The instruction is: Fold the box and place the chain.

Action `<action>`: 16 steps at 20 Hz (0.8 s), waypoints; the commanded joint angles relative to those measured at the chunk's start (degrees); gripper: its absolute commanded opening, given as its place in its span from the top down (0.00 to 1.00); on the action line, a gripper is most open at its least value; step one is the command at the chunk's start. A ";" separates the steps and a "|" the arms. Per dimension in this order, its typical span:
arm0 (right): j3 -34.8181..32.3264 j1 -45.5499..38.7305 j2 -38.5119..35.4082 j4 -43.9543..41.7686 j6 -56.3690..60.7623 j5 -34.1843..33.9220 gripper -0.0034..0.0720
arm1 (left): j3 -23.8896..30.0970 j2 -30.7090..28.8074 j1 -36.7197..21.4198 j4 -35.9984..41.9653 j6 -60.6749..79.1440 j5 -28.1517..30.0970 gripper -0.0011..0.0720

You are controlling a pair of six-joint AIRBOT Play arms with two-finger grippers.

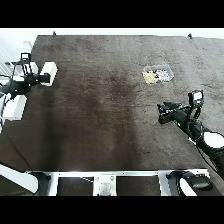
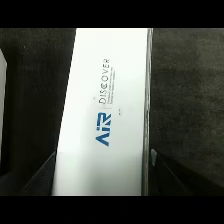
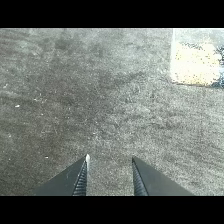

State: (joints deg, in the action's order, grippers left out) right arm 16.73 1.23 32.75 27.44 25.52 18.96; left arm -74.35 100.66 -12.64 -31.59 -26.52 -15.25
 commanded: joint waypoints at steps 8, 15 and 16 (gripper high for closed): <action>1.14 -0.02 -2.01 -0.02 0.02 -0.13 0.82 | 0.02 -9.68 -0.79 -4.35 -3.10 -26.18 0.96; 1.09 -0.94 -9.90 0.02 3.04 -0.57 0.95 | 6.27 -26.27 0.39 -3.30 1.53 -18.93 0.97; 1.11 -1.36 -11.04 0.00 3.08 -0.61 0.95 | 9.38 -30.77 1.40 -3.28 2.01 -14.43 0.97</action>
State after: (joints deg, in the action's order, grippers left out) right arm 17.78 0.51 24.80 27.46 27.70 18.81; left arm -69.93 78.91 -12.56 -35.33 -27.35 -36.95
